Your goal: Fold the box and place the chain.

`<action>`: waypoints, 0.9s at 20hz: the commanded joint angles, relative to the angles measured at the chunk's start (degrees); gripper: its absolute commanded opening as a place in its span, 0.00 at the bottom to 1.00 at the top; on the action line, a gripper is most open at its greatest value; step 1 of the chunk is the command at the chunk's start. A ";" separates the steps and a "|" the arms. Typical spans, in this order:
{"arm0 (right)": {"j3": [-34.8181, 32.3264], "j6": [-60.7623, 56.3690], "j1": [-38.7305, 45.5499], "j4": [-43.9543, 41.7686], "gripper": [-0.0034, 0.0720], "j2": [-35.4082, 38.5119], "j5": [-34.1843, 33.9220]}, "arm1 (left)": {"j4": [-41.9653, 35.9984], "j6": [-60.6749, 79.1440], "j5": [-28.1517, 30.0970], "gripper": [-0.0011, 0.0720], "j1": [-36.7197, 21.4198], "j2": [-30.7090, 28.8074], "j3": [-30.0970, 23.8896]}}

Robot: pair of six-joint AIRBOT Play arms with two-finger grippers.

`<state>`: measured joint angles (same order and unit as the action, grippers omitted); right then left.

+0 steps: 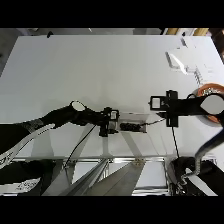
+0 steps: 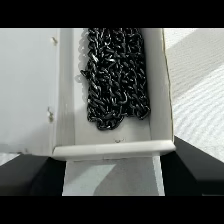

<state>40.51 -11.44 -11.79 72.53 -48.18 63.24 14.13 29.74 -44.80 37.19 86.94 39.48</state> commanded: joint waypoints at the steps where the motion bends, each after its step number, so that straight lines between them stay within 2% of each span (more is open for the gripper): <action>1: 0.35 3.17 9.07 4.90 0.34 -1.07 2.64 | 0.00 0.02 0.00 0.45 0.04 0.00 0.02; 5: -1.79 9.38 12.52 6.19 0.34 -5.51 1.70 | 0.00 0.02 0.00 0.45 0.04 0.00 0.02; 7: -3.32 11.58 12.50 7.30 0.27 -8.59 1.31 | 0.00 0.02 0.00 0.45 0.04 0.00 0.02; 13: -4.09 12.52 12.50 8.87 0.26 -15.43 -3.78 | 0.00 0.02 0.00 0.45 0.04 0.00 0.02; 18: -4.11 14.97 12.52 8.70 0.26 -17.68 -4.15 | 0.02 0.02 0.00 0.45 0.04 0.00 0.02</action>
